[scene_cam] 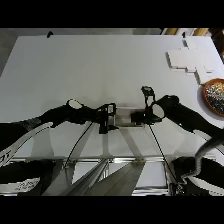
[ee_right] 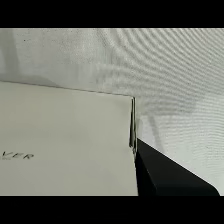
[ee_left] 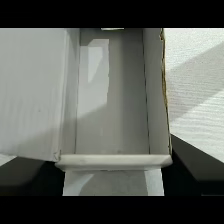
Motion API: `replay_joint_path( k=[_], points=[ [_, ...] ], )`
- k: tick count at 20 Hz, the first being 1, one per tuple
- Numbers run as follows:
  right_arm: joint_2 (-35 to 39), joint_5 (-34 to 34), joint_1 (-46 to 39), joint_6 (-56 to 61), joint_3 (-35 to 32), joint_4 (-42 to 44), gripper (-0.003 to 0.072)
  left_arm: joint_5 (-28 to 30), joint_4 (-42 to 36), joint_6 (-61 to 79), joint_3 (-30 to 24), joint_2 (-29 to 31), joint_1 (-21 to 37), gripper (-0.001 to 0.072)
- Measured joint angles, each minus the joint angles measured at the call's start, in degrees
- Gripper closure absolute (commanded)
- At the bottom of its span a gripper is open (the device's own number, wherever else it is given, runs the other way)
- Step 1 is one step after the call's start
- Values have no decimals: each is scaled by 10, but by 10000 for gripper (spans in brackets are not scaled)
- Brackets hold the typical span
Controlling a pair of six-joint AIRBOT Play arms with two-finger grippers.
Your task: Fold the box and place the chain.
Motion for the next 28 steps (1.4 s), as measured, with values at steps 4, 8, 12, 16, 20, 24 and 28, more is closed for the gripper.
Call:
replay_joint_path(
  k=[4, 8, 12, 16, 20, 24, 28],
  points=[
    [-19, 8, 15, 17, 6, -12, 531, -1, 0, 0, 0, 0, 0, 600],
    [-24, 13, 19, 28, 8, -16, 666, -2, 1, -1, 0, 0, 0, 600],
    [-26, 8, 21, 26, 8, -10, 449, -1, 1, 0, 0, 0, 0, 600],
    [-21, 2, 21, 25, 9, -8, 435, 0, 0, 0, 0, 0, 0, 600],
    [21, 20, 21, -2, 10, -50, 434, 2, -2, 0, 0, 0, 0, 600],
    [89, 118, 20, -89, 24, -109, 443, 0, 0, 0, 0, 0, -1, 600],
    [149, 222, 7, -164, 63, -196, 465, 0, 0, 0, 0, 0, 0, 600]
  ],
)
